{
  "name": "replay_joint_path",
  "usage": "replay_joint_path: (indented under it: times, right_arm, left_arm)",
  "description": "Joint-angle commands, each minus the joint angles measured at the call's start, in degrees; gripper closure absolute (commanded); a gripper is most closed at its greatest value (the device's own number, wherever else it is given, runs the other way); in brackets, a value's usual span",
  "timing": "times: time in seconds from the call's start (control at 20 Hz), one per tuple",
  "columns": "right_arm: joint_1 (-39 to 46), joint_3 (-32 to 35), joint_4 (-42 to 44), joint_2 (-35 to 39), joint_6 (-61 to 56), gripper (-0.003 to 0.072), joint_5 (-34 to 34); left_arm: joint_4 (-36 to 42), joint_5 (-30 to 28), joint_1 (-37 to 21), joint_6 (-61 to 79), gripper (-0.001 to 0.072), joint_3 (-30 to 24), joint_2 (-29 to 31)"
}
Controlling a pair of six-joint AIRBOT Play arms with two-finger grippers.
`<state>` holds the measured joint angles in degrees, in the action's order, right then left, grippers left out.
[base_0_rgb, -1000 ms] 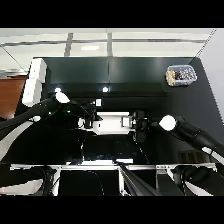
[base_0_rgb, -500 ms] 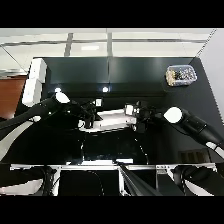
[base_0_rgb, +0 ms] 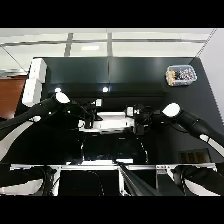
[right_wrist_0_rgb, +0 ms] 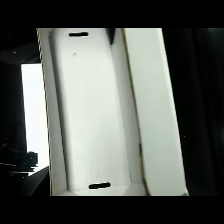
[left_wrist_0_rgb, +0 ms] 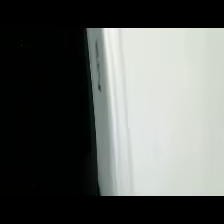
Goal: Fold the box and place the chain.
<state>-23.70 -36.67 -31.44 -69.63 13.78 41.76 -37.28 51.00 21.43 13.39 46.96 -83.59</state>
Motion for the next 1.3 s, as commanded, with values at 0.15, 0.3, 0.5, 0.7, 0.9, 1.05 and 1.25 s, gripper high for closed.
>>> replay_joint_path:
  times: [0.15,0.3,0.5,0.7,0.9,1.05,1.25]
  right_arm:
    - [0.1,0.2,0.7,-3.7,2.7,0.0008,0.0]
    - [0.1,0.2,0.7,-5.7,2.8,0.0008,0.0]
    - [0.1,0.2,0.7,-6.3,2.7,0.0008,-1.1]
    - [0.1,0.2,0.7,-6.8,1.8,0.0008,-1.7]
    - [0.1,0.2,0.7,-7.3,1.6,0.0008,-1.4]
    - [0.1,0.2,0.7,-7.3,1.6,0.0008,-1.5]
    - [0.1,0.2,0.7,-7.3,1.4,0.0008,-1.7]
  left_arm:
    - [0.0,-0.2,0.0,0.0,0.0681,0.0,0.0]
    - [0.0,-0.2,0.0,0.0,0.0681,0.0,0.0]
    - [0.0,0.0,0.0,0.0,0.0681,0.0,0.0]
    - [0.0,0.0,0.0,0.0,0.0681,0.0,0.0]
    - [0.0,0.0,0.0,0.0,0.0681,0.0,0.0]
    - [0.0,0.0,0.0,0.0,0.0681,0.0,0.0]
    - [0.0,0.0,0.0,0.0,0.0681,0.0,0.0]
